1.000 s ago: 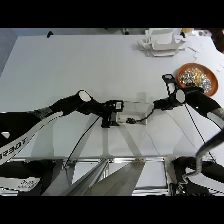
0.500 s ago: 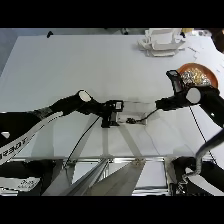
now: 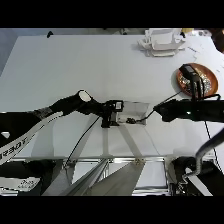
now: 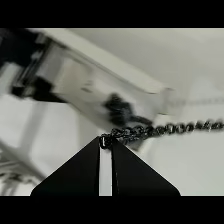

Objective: Fold the box and place the chain.

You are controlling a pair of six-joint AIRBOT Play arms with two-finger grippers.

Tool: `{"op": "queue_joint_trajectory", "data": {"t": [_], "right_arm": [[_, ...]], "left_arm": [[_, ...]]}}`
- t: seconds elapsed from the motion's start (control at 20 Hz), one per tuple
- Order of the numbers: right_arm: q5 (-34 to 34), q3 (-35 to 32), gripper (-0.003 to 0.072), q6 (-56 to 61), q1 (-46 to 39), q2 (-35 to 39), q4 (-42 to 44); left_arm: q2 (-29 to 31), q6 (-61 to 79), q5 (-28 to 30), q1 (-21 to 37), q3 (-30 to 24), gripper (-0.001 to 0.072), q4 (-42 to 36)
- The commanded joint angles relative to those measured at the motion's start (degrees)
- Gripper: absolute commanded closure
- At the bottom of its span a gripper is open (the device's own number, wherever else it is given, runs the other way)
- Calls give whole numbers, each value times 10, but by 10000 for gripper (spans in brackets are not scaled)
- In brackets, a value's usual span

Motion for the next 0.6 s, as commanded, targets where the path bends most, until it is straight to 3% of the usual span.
{"op": "queue_joint_trajectory", "data": {"t": [0.0, 0.15, 0.25, 0.4, 0.55], "right_arm": [[34, 1, 673, -78, 7, 41, 155], [-6, 1, 672, -110, 50, 40, 202], [-67, 1, 672, -110, 82, 40, 198], [-152, 1, 672, -109, 120, 30, 171], [-169, -10, 672, -85, 137, -7, 104]], "left_arm": [[0, 0, 0, 0, 0, 577, 0], [0, 0, 0, 0, 0, 577, 0], [0, 0, 0, 0, 0, 577, 0], [0, 0, 0, 0, 0, 577, 0], [0, 0, 0, 0, 0, 577, 0]]}}
